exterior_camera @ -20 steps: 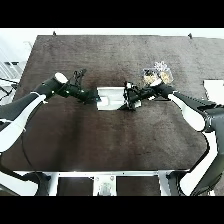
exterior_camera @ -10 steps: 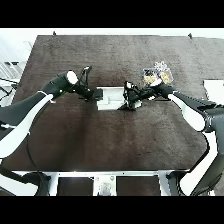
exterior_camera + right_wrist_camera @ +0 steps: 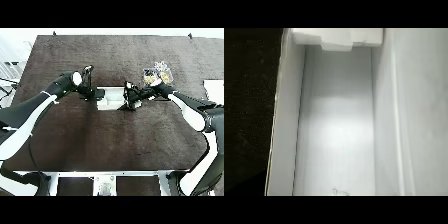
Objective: Fold the box and place the chain.
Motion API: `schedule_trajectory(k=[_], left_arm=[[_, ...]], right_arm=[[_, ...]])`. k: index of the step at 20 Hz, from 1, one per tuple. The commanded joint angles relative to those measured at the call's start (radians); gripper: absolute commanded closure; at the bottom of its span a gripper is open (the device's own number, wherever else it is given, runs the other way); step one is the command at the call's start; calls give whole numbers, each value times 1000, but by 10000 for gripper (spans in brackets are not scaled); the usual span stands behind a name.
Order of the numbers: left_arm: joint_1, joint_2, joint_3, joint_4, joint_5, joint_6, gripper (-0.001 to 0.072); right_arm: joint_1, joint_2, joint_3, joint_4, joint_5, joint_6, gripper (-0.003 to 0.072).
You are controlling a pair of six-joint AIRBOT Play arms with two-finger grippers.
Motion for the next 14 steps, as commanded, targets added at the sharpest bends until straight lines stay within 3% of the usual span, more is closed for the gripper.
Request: schedule_trajectory(k=[1, 7, 13, 14], left_arm=[[-6, -6, 2, 13, -16, -29, 347], [-8, -26, 18, 29, -49, -38, 347], [-37, -106, 154, 128, -182, -99, 366], [-47, -123, 184, 154, -204, -109, 411]], right_arm=[[0, 0, 0, 1, -2, 2, 101], [0, 0, 0, 1, -2, 2, 101], [0, 0, 0, 1, -2, 2, 101], [0, 0, 0, 1, -2, 2, 101]])
